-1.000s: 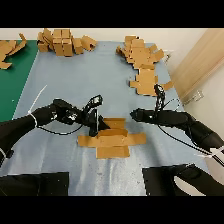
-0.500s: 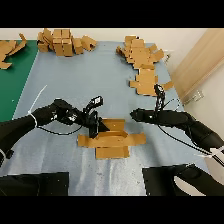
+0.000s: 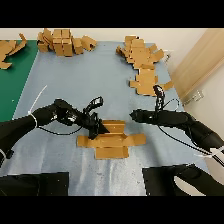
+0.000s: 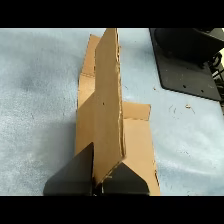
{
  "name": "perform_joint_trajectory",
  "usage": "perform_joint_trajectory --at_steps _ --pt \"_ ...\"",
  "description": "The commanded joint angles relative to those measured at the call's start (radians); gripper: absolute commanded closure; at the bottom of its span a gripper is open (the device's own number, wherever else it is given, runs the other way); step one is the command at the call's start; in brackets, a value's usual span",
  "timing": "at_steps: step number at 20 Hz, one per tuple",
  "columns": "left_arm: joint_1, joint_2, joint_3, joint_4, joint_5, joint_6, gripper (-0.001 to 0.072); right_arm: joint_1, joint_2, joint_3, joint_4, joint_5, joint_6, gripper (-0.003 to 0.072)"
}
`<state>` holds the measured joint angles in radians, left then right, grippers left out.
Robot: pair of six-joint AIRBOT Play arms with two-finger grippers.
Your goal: Fold the box.
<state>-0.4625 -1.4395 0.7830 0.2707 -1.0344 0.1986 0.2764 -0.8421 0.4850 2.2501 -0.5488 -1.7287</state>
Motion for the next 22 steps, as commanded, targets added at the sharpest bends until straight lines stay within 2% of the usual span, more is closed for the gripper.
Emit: perform_joint_trajectory --at_steps 1,9,16,20,22 --pt "0.001 0.000 0.000 -0.001 -0.015 -0.006 0.0696 0.000 0.000 0.000 -0.014 -0.002 -0.001 0.0681" --pt "0.003 0.001 0.001 -0.001 -0.013 -0.006 0.0696 0.005 0.000 -0.001 -0.061 -0.013 0.000 0.0682" --pt "0.003 0.001 0.001 -0.002 -0.014 -0.006 0.0696 0.121 0.020 -0.006 -0.186 -0.086 0.048 0.0683" --pt "0.003 0.001 0.001 -0.002 -0.014 -0.006 0.0696 0.123 0.168 -0.016 -0.371 -0.150 0.182 0.0684" --pt "0.003 0.001 0.001 -0.002 -0.014 -0.006 0.0696 0.129 0.266 -0.032 -0.378 -0.216 0.164 0.0684"
